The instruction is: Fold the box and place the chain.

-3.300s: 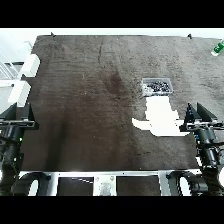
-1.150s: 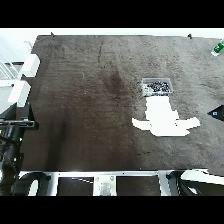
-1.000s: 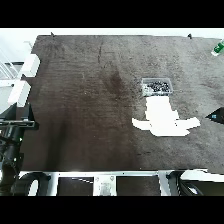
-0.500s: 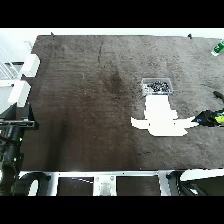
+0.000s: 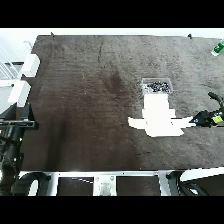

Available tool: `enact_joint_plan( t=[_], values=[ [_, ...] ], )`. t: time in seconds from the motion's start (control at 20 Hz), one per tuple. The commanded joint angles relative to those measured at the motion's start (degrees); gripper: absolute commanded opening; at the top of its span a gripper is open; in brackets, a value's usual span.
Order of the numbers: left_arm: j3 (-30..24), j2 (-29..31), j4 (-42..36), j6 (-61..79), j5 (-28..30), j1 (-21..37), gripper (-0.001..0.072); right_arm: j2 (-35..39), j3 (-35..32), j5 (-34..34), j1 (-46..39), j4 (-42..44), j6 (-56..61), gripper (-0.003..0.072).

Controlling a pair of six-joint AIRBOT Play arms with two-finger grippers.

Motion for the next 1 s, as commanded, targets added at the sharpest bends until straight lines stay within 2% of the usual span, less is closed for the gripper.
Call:
enact_joint_plan(
  t=[0.0, 0.15, 0.3, 0.4, 0.5, 0.55, 0.95],
  values=[
    [-0.02, 0.02, 0.0, 0.02, 0.02, -0.02, 0.0469, -0.13, 0.72, -0.2, -0.26, 0.74, 0.04, 0.0442],
    [-0.02, 0.02, 0.02, 0.02, 0.0, -0.02, 0.047, -1.53, 0.44, -0.11, 0.22, 5.03, -1.79, 0.044],
    [-0.02, 0.02, 0.0, 0.02, 0.02, -0.02, 0.0469, -3.41, -0.42, 1.73, 1.38, 5.55, -1.77, 0.0421],
    [-0.02, 0.02, 0.0, 0.02, 0.04, -0.02, 0.047, -3.85, -1.84, 1.75, 1.7, 5.75, -1.81, 0.0359],
    [-0.02, 0.02, 0.0, 0.02, 0.0, -0.02, 0.047, -3.89, -2.38, 1.79, 1.75, 5.97, -1.81, 0.0343],
    [-0.02, 0.02, 0.0, 0.02, 0.02, -0.02, 0.047, -3.89, -2.49, 1.92, 1.77, 6.1, -1.81, 0.0272],
    [-0.02, 0.02, 0.0, 0.02, 0.02, -0.02, 0.047, -3.89, -4.33, 2.1, 2.4, 12.94, -2.84, 0.0277]
  ],
)
